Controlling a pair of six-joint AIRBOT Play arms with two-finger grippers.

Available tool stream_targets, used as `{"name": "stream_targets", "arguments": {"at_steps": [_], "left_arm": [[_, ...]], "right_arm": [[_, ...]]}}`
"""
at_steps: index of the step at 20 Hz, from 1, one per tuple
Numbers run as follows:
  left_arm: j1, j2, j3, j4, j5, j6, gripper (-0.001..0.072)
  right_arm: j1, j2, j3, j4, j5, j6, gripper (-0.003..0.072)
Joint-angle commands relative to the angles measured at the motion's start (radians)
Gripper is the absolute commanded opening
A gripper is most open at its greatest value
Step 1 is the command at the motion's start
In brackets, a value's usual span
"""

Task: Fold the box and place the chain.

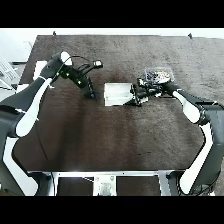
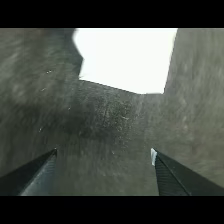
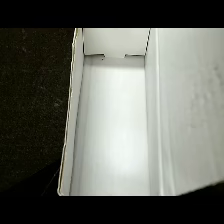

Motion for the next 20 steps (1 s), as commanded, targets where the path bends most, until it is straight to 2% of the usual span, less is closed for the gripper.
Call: {"name": "stream_targets", "arguments": {"at_steps": [1,4,5,8,14,20], "left_arm": [[0.030,0.000,-0.138,-0.206,0.135,0.337,0.0640],[0.033,0.000,-0.202,-0.284,0.191,0.519,0.0643],[0.033,0.000,-0.214,-0.306,0.205,0.565,0.0695],[0.033,-0.001,-0.230,-0.365,0.233,0.597,0.0696],[0.033,-0.065,-0.227,-0.466,0.219,0.597,0.0696],[0.019,-0.073,-0.224,-0.490,0.190,0.601,0.0696]], "right_arm": [[0.001,0.000,0.000,0.000,0.000,0.000,0.0478],[0.001,0.000,0.000,0.000,0.000,0.000,0.0478],[0.001,0.000,0.000,0.000,0.000,0.000,0.0478],[0.001,0.000,0.000,0.000,0.000,0.000,0.0478],[0.001,0.000,0.000,0.000,0.000,0.000,0.0478],[0.001,0.000,0.000,0.000,0.000,0.000,0.0478]]}}
